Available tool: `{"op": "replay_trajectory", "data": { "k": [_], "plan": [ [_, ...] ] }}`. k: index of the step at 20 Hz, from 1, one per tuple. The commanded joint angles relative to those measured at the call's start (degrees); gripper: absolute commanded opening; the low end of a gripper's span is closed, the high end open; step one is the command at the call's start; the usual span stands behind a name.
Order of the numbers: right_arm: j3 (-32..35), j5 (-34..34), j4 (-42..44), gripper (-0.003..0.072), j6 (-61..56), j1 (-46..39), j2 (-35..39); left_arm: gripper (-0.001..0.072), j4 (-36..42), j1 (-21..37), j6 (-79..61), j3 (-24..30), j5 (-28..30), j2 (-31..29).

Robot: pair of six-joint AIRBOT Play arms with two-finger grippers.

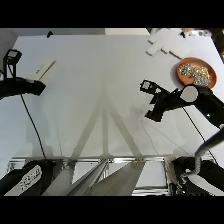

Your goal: Fold the box and place the chain.

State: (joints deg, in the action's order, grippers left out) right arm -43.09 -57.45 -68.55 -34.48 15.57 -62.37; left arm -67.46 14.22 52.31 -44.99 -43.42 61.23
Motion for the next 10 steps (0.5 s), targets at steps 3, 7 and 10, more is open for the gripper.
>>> {"op": "replay_trajectory", "data": {
  "k": [3,7,10],
  "plan": [
    [-0.07,-0.02,0.02,0.0690,0.00,-0.04,0.04,0.0002,-2.08,6.71,6.38,7.32,-4.07,-0.31],
    [-0.07,0.00,0.00,0.0690,0.00,-0.04,0.04,0.0003,-4.28,7.19,12.02,9.33,-8.02,-0.31],
    [-0.07,-0.02,0.00,0.0690,-0.02,-0.04,0.04,0.0106,-9.68,7.21,16.20,9.33,-12.28,-0.31]
  ]
}}
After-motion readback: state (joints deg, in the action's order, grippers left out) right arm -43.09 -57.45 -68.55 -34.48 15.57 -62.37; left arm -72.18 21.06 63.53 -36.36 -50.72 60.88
